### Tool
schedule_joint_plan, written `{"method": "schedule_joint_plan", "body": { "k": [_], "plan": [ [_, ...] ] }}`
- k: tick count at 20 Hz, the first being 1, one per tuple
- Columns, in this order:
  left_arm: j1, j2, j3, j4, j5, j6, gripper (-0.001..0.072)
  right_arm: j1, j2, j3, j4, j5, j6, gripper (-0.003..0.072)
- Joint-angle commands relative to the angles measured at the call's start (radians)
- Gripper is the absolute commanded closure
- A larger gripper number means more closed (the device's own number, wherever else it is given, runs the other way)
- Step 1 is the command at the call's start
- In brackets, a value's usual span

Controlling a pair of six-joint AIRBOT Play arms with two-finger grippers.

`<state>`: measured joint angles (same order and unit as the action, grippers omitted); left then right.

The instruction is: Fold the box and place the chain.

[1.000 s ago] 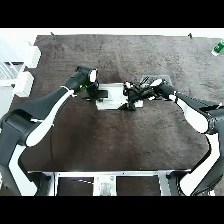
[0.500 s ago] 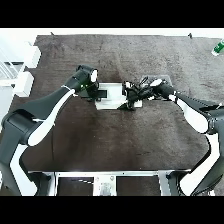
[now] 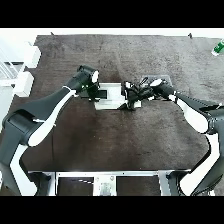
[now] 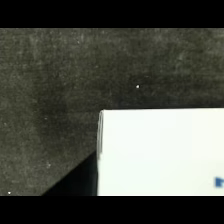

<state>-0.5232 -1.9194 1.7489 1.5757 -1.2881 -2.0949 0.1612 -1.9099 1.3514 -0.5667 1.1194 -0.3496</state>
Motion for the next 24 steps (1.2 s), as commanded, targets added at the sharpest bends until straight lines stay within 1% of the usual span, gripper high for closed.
{"method": "schedule_joint_plan", "body": {
  "k": [1, 5, 6, 7, 8, 11, 16, 22, 24],
  "plan": [
    [-0.010, -0.001, 0.001, 0.023, -0.001, -0.003, 0.0686, 0.000, 0.000, 0.000, 0.002, 0.000, 0.000, 0.0124],
    [-0.014, 0.000, 0.002, 0.019, 0.011, 0.006, 0.0685, 0.000, 0.000, 0.000, 0.002, 0.000, 0.000, 0.0123],
    [-0.014, 0.001, 0.008, 0.009, 0.015, 0.031, 0.0588, 0.000, 0.000, 0.000, 0.002, 0.000, 0.000, 0.0123],
    [-0.014, 0.001, 0.020, -0.009, 0.016, 0.056, 0.0399, 0.000, 0.000, 0.000, 0.002, 0.000, 0.000, 0.0124],
    [-0.014, 0.003, 0.036, -0.011, 0.010, 0.071, 0.0380, 0.000, 0.000, 0.000, 0.002, 0.000, 0.000, 0.0124],
    [-0.013, 0.012, 0.067, -0.002, -0.030, 0.084, 0.0380, 0.000, 0.000, 0.000, 0.002, 0.000, 0.000, 0.0123],
    [-0.013, 0.029, 0.071, 0.048, -0.077, 0.100, 0.0381, 0.000, 0.000, 0.000, 0.002, 0.000, 0.000, 0.0123],
    [-0.013, 0.155, 0.066, 0.159, -0.080, 0.137, 0.0383, 0.000, 0.000, 0.000, 0.002, 0.000, 0.000, 0.0123],
    [-0.013, 0.216, 0.035, 0.204, -0.035, 0.140, 0.0383, 0.000, 0.000, 0.000, 0.002, 0.000, 0.000, 0.0123]
  ]
}}
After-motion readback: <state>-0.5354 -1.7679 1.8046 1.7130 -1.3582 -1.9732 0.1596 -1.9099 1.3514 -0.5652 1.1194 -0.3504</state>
